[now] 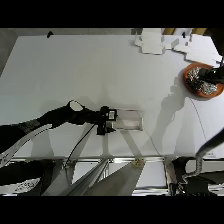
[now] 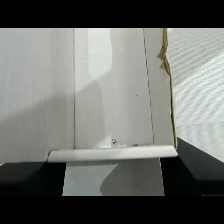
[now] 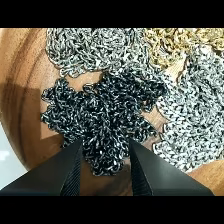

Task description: Fold the box and place the chain.

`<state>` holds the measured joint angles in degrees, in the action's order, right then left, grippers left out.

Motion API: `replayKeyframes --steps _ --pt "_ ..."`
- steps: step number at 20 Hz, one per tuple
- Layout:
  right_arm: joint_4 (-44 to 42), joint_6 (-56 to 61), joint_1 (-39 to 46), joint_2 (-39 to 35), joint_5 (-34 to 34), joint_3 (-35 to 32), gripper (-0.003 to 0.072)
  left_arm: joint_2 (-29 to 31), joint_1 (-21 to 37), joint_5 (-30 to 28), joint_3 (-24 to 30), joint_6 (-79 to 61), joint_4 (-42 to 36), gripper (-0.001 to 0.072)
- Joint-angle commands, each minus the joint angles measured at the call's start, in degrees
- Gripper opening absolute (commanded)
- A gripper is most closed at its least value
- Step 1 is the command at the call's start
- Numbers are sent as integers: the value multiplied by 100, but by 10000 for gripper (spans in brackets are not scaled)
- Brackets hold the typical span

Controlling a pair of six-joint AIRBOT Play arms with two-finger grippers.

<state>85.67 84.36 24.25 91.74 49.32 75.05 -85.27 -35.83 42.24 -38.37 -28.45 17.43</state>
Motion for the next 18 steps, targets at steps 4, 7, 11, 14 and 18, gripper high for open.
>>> replayKeyframes --steps 4,7,11,14,18 --pt "-22 -90 4 337 240 4 286 0 2 0 2 -2 2 273" --pt "-48 -83 4 461 271 4 267 0 2 0 2 -2 2 273" --pt "-46 -83 4 470 201 4 257 0 2 0 2 -2 2 273" --pt "-50 -72 4 470 136 4 254 0 2 0 2 -2 2 273" --pt "-160 -39 4 470 61 4 149 0 2 0 2 -2 2 273"
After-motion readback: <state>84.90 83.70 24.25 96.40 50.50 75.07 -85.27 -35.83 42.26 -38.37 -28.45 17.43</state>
